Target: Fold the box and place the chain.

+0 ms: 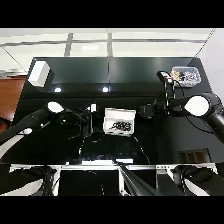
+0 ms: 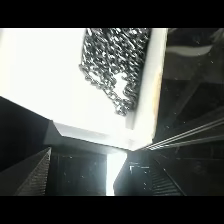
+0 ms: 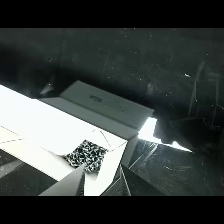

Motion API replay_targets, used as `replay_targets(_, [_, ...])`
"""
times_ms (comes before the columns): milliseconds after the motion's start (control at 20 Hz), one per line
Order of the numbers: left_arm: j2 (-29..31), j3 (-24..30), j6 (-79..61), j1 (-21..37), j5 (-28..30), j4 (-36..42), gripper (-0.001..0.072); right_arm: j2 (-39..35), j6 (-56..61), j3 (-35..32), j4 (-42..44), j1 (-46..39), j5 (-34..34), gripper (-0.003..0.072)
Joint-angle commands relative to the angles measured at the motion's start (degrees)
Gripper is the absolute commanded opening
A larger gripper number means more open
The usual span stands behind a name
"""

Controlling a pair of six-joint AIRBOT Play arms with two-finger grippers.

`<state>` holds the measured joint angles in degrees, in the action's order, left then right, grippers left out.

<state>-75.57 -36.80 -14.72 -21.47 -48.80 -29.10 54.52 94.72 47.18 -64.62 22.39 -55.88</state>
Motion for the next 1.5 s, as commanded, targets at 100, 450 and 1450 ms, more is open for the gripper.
replay_targets(100, [-2.69,-2.27,-1.62,-1.73,0.15,-0.61,0.0713,0.02,0.02,0.04,0.02,0.0,-0.02,0.0269])
replay_targets(450, [-4.59,-4.7,-2.01,-4.31,-0.2,-1.11,0.0704,0.02,0.02,0.04,0.02,0.0,1.29,0.0269])
replay_targets(1450, [-4.59,-4.61,1.49,-4.35,1.07,-1.6,0.0371,10.01,-39.85,1.25,7.63,0.37,9.86,0.0481])
